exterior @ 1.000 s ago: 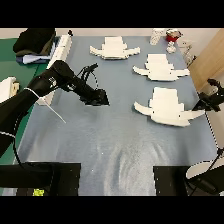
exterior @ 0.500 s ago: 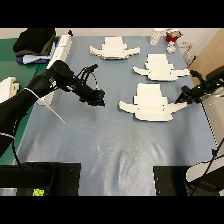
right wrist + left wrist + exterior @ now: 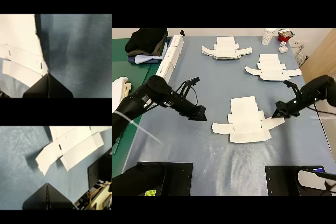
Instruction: Fold the box.
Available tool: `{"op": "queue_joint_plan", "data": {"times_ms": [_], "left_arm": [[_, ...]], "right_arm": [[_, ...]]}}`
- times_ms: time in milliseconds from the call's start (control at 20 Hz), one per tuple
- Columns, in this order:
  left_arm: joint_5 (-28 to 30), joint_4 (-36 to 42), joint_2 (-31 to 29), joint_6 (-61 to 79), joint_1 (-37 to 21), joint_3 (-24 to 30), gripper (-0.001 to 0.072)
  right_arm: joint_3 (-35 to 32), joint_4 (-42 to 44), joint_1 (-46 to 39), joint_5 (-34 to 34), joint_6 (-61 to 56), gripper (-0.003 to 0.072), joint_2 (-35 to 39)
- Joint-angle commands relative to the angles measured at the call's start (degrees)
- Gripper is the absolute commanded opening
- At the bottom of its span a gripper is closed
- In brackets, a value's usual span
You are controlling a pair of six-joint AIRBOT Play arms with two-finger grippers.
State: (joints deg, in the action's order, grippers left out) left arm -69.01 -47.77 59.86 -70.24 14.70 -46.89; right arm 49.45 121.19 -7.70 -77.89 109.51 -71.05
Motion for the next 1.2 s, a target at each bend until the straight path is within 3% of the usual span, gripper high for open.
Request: {"op": "queue_joint_plan", "data": {"times_ms": [0, 50, 300, 350, 400, 450, 550, 650, 700, 800, 850, 900, 1050, 1150], "left_arm": [[0.0, -0.3, -5.3, 0.8, -1.9, 4.9, 0.0015], [0.0, -0.3, -5.3, 0.8, -1.9, 5.0, 0.0015], [0.6, 0.0, -5.2, 0.8, -1.8, 5.0, 0.0020], [0.4, 0.2, -5.2, 0.8, -1.8, 5.0, 0.0210], [0.2, 0.2, -5.2, 0.7, -1.8, 5.0, 0.0499], [0.2, 0.2, -5.2, 0.8, -1.8, 5.0, 0.0531], [0.6, 0.3, -5.2, 0.8, -1.8, 5.0, 0.0520], [1.3, 0.7, -4.9, 0.8, -1.8, 5.0, 0.0406], [1.4, 1.5, -4.3, 0.9, -1.8, 5.0, 0.0406], [1.4, 4.8, -2.4, 5.0, -1.9, 5.0, 0.0406], [1.3, 6.5, -1.3, 5.7, -1.9, 4.9, 0.0406], [1.2, 8.2, -0.3, 6.4, -1.9, 4.9, 0.0406], [2.6, 9.9, 0.4, 6.4, -1.9, 4.8, 0.0406], [1.0, 10.5, 0.4, 6.6, -1.9, 4.8, 0.0406]], "right_arm": [[-10.3, 0.0, 2.3, 8.8, -3.2, 0.0143, 9.8], [-10.8, -0.1, 2.3, 8.8, -3.3, 0.0319, 10.1], [-10.8, -9.7, 2.2, 4.8, -9.1, 0.0310, 9.9], [-10.8, -10.6, 2.1, 3.5, -9.2, 0.0285, 9.9], [-10.8, -10.2, 2.1, 3.0, -9.2, 0.0285, 9.9], [-10.8, -8.2, 2.1, 2.9, -9.2, 0.0285, 9.9], [-10.8, -2.2, 2.1, 2.7, -8.9, 0.0284, 9.6], [-10.9, 0.8, 3.0, 3.2, -6.8, 0.0283, 8.8], [-10.9, 0.7, 3.8, 4.3, -6.8, 0.0277, 8.3], [-10.8, 0.7, 5.5, 5.3, -5.9, 0.0090, 7.2], [-10.8, 0.8, 6.4, 5.0, -4.5, 0.0080, 6.9], [-10.8, 0.8, 7.3, 4.7, -3.0, 0.0006, 6.9], [-11.4, 1.9, 10.3, 3.9, -1.1, 0.0000, 10.6], [-14.8, 3.3, 13.1, 6.2, 0.1, -0.0001, 17.2]]}}
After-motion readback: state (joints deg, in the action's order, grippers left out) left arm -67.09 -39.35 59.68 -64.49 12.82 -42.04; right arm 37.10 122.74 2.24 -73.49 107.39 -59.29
